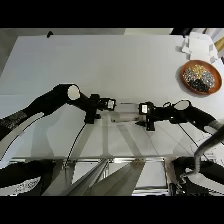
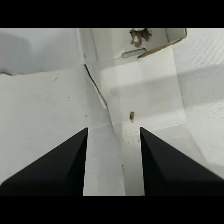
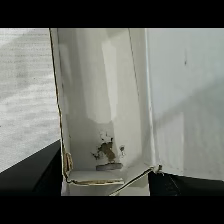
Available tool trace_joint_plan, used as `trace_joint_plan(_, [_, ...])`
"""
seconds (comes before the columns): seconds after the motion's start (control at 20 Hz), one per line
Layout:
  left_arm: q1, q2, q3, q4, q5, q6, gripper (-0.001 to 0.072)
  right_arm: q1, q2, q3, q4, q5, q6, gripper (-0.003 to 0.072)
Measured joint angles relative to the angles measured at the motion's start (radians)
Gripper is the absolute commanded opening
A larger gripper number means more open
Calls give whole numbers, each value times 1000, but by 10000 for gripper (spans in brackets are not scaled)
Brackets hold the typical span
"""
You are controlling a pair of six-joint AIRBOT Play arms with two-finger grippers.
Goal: Fold the box and place the chain.
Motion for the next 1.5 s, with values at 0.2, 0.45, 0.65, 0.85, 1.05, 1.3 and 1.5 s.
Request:
trace_joint_plan(0.2, [-1,-2,0,-23,10,40,277,0,0,0,0,0,0,401])
trace_joint_plan(0.45, [-1,-10,0,-82,-10,89,272,0,0,0,0,0,0,401])
trace_joint_plan(0.65, [-1,-11,0,-99,-17,101,272,0,0,0,0,0,0,401])
trace_joint_plan(0.85, [-14,-11,0,-121,-20,104,271,0,0,0,0,0,0,401])
trace_joint_plan(1.05, [-43,-11,0,-131,-16,106,271,0,0,0,0,0,0,401])
trace_joint_plan(1.3, [-65,-12,0,-135,6,106,268,0,0,0,0,0,0,401])
trace_joint_plan(1.5, [-69,-12,0,-140,25,99,61,0,0,0,0,0,0,401])
